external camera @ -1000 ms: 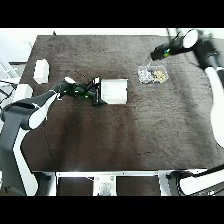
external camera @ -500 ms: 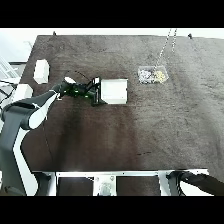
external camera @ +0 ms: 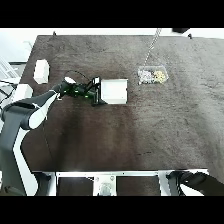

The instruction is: Fold the box and place the chain.

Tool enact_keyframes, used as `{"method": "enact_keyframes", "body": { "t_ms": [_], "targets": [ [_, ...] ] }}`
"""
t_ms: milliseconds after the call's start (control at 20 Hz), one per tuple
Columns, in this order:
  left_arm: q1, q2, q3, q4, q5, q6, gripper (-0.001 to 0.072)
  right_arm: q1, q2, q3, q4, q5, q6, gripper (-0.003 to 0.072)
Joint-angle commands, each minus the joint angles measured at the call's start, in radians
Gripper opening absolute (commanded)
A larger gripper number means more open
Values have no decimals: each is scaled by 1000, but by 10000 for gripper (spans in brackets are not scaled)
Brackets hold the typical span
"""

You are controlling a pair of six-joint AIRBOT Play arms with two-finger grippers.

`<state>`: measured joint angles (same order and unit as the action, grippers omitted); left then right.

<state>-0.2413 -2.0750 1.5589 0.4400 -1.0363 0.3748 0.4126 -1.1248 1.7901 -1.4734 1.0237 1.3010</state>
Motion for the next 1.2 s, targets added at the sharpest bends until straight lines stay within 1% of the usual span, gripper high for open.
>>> {"method": "enact_keyframes", "body": {
  "t_ms": [0,150,200,300,450,600,700,850,1000,1150],
  "targets": [
    [1,-1,0,0,0,0,472,71,3,-117,0,-32,43,10],
    [1,-1,0,1,-1,0,472,87,0,-262,9,-190,54,10],
    [1,-1,0,0,0,0,472,87,-6,-293,12,-229,54,10],
    [1,-1,0,0,0,0,472,87,-27,-318,19,-270,53,10],
    [1,-1,0,0,0,0,472,87,-82,-318,28,-285,53,10],
    [1,-1,0,0,0,0,472,87,-141,-319,85,-301,53,9],
    [1,-1,0,0,0,0,472,87,-193,-319,95,-319,53,9],
    [1,-1,0,0,0,0,472,87,-278,-329,121,-316,53,8],
    [1,-1,0,0,-1,0,472,87,-344,-387,166,-321,53,8],
    [1,-1,0,0,0,0,471,87,-418,-459,189,-371,50,8]
  ]
}}
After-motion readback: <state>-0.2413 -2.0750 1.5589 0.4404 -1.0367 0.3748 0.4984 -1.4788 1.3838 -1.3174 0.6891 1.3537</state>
